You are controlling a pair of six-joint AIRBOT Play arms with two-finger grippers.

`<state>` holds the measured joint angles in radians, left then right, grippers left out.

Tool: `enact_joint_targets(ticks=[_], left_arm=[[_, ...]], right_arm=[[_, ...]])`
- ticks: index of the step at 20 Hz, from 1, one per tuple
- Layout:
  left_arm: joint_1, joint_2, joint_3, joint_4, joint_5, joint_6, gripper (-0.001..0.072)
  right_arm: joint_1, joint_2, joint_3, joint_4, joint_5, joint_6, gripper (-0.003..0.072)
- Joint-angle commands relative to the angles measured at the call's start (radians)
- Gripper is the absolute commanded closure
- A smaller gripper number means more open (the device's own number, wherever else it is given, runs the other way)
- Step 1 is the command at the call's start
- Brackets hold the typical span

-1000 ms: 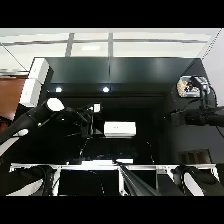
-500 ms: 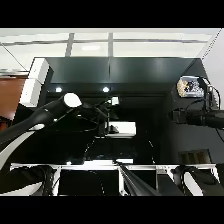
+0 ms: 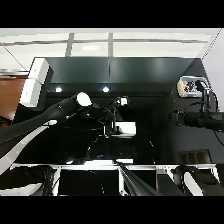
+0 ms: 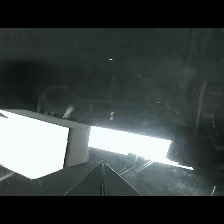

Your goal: Fold the box and place the chain.

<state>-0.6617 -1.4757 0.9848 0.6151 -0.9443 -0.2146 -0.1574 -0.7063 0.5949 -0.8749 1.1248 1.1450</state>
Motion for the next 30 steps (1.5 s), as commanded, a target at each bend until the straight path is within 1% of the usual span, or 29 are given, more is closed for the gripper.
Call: enact_joint_targets(ticks=[1, 4, 8, 12, 15, 18, 19, 20, 21, 22, 24, 26, 28, 30], left_arm=[[-0.016, -0.005, 0.006, 0.002, -0.008, -0.004, -0.0001], [-0.035, -0.005, 0.006, 0.018, -0.010, -0.003, -0.0002], [-0.071, -0.005, 0.006, 0.127, -0.008, -0.003, -0.0004], [-0.088, -0.006, 0.006, 0.156, -0.006, -0.002, -0.0004], [-0.119, -0.018, 0.006, 0.229, 0.005, -0.002, -0.0004], [-0.161, -0.037, 0.005, 0.274, 0.078, -0.008, -0.0004], [-0.174, -0.038, 0.003, 0.292, 0.116, -0.053, -0.0002], [-0.187, -0.036, 0.004, 0.338, 0.151, -0.120, 0.0071], [-0.194, -0.028, 0.009, 0.406, 0.162, -0.205, 0.0349], [-0.193, -0.014, 0.011, 0.452, 0.156, -0.255, 0.0416], [-0.164, 0.034, 0.010, 0.484, 0.121, -0.316, 0.0417], [-0.092, 0.103, 0.007, 0.489, 0.056, -0.414, 0.0417], [0.023, 0.177, -0.011, 0.532, -0.034, -0.546, 0.0417], [0.163, 0.257, -0.059, 0.620, -0.126, -0.683, 0.0417]], right_arm=[[-0.001, 0.001, -0.001, -0.001, -0.012, -0.005, 0.0673], [-0.001, 0.001, -0.001, 0.000, -0.012, -0.012, 0.0672], [-0.001, 0.001, -0.001, 0.000, -0.012, -0.012, 0.0673], [-0.001, 0.001, -0.001, 0.000, -0.012, -0.012, 0.0672], [-0.001, 0.001, -0.001, 0.000, -0.012, -0.012, 0.0673], [-0.001, 0.001, -0.001, 0.000, -0.012, -0.012, 0.0673], [-0.001, 0.001, -0.001, 0.000, -0.012, -0.012, 0.0672], [-0.001, 0.001, -0.001, 0.000, -0.012, -0.012, 0.0673], [-0.001, 0.001, -0.001, 0.000, -0.011, -0.012, 0.0673], [-0.001, 0.001, -0.001, 0.000, -0.011, -0.011, 0.0673], [-0.001, 0.001, -0.001, 0.000, -0.010, -0.011, 0.0672], [-0.001, 0.001, -0.001, 0.000, 0.000, -0.011, 0.0673], [-0.001, 0.001, -0.001, 0.000, 0.005, -0.011, 0.0672], [-0.001, 0.001, -0.001, 0.000, 0.005, -0.011, 0.0672]])
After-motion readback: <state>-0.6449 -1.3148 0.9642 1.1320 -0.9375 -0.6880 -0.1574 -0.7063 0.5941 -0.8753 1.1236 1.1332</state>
